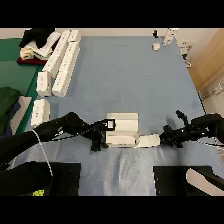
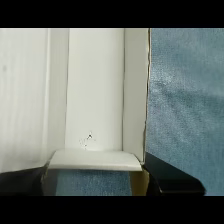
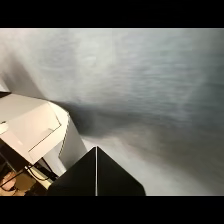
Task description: Fold the box.
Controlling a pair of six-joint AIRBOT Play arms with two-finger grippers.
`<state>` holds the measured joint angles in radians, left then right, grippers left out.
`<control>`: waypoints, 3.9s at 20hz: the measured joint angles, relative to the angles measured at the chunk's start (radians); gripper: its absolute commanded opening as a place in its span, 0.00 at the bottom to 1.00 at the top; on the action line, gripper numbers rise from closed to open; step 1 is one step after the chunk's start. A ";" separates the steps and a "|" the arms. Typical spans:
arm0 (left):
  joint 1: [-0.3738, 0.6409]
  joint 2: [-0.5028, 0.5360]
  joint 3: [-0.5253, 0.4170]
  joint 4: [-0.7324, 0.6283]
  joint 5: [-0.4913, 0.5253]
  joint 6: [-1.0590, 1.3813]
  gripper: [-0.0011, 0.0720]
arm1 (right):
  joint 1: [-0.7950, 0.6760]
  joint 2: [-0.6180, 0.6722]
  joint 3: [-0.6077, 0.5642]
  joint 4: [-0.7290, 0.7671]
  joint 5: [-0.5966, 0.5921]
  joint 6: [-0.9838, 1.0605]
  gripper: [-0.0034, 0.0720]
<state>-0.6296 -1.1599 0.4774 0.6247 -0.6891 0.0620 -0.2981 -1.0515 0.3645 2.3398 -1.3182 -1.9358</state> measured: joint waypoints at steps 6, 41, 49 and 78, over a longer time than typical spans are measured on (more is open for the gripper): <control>0.000 0.000 0.000 0.000 0.000 0.000 0.75 | 0.115 -0.001 -0.002 0.055 0.020 0.007 0.05; 0.000 0.000 0.000 0.000 0.000 0.000 0.75 | 0.883 -0.005 0.326 -0.362 0.248 0.654 0.59; 0.000 0.000 0.000 0.000 0.000 0.000 0.75 | 1.099 -0.180 0.502 -0.635 0.114 1.036 0.59; 0.000 0.000 0.000 0.000 0.000 0.000 0.75 | 1.154 -0.261 0.559 -0.744 0.057 1.177 0.64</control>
<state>-0.6296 -1.1599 0.4774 0.6247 -0.6891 0.0620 0.8562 -1.3121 0.9237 1.5955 -1.2610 -0.7586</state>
